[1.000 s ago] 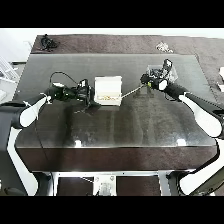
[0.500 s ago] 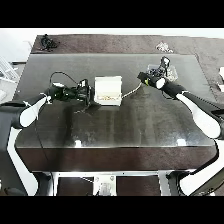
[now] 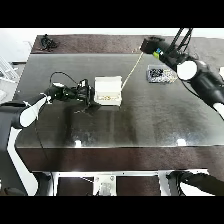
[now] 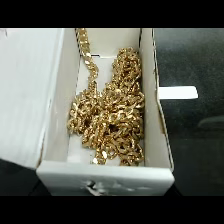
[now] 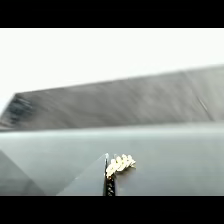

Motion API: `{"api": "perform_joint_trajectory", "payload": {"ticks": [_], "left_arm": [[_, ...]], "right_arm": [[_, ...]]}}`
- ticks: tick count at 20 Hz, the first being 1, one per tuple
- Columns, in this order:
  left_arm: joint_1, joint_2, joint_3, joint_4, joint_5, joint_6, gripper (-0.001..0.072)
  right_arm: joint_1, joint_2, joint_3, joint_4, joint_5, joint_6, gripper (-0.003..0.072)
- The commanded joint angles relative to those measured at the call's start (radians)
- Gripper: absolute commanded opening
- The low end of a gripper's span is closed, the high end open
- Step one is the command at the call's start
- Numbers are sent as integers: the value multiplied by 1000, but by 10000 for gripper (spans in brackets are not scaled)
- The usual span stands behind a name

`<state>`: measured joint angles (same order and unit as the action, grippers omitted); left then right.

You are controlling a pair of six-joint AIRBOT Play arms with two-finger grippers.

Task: Fold the box and place the chain.

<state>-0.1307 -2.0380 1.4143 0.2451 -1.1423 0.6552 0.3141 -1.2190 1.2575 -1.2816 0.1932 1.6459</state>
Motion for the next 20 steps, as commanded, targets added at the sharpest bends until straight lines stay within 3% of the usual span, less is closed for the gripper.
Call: {"api": "perform_joint_trajectory", "payload": {"ticks": [1,6,13,20], "left_arm": [[1,0,0,0,2,0,462],[1,0,0,0,8,0,462],[1,0,0,0,8,0,462],[1,0,0,0,8,0,462]], "right_arm": [[83,112,-2,-47,11,-8,8],[199,72,-30,-47,18,-8,9],[215,-34,-170,21,17,-4,9],[223,-247,-204,89,16,-5,8]]}}
